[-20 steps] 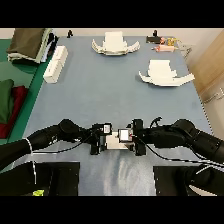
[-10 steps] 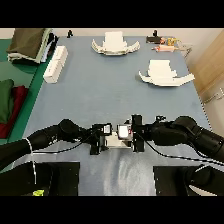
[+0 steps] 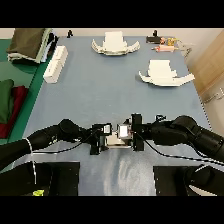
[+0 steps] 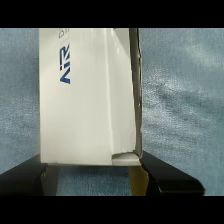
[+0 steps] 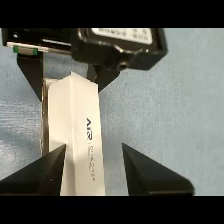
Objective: Fold the box.
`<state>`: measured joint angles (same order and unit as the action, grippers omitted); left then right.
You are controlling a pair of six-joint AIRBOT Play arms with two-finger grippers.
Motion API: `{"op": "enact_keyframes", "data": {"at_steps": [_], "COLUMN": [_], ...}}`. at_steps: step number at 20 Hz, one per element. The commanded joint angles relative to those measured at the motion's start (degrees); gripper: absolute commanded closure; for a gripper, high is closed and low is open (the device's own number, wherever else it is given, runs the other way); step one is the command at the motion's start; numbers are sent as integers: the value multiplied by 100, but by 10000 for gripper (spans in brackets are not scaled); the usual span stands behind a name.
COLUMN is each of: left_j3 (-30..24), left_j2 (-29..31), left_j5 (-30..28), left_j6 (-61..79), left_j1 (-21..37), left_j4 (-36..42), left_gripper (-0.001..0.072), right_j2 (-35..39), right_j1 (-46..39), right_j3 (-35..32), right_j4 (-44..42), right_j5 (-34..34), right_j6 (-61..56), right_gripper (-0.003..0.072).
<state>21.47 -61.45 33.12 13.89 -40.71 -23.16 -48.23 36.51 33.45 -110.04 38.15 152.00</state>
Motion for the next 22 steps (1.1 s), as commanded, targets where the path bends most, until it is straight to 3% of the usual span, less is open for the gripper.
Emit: {"op": "enact_keyframes", "data": {"at_steps": [1, 8, 10, 12, 13, 17, 20, 22], "left_j3": [0, 0, 0, 0, 0, 0, 0, 0], "left_j2": [0, 0, 0, 0, 0, 0, 0, 0], "left_j5": [-2, -2, -2, -2, -2, -2, -2, -2], "left_j6": [4, 4, 4, 4, 4, 4, 4, 4], "left_j1": [-2, -2, -2, -2, -2, -2, -2, -2], "left_j4": [-4, -4, -4, -2, -4, -2, -2, -4], "left_gripper": [187, 187, 188, 187, 187, 187, 187, 187], "right_j2": [-7, -337, -330, -323, -323, -323, -315, -310], "right_j1": [2, 4, 4, 4, 4, 4, 4, 4], "right_j3": [2, 4, 4, 4, 4, 4, 4, 17], "right_j4": [50, 101, 101, 98, 98, 15, -317, -345], "right_j5": [50, 310, 313, 323, 363, 483, 483, 485], "right_j6": [-2, -2, -2, -4, -4, -7, -2, -2], "right_gripper": [278, 288, 416, 469, 544, 544, 319, 320]}}
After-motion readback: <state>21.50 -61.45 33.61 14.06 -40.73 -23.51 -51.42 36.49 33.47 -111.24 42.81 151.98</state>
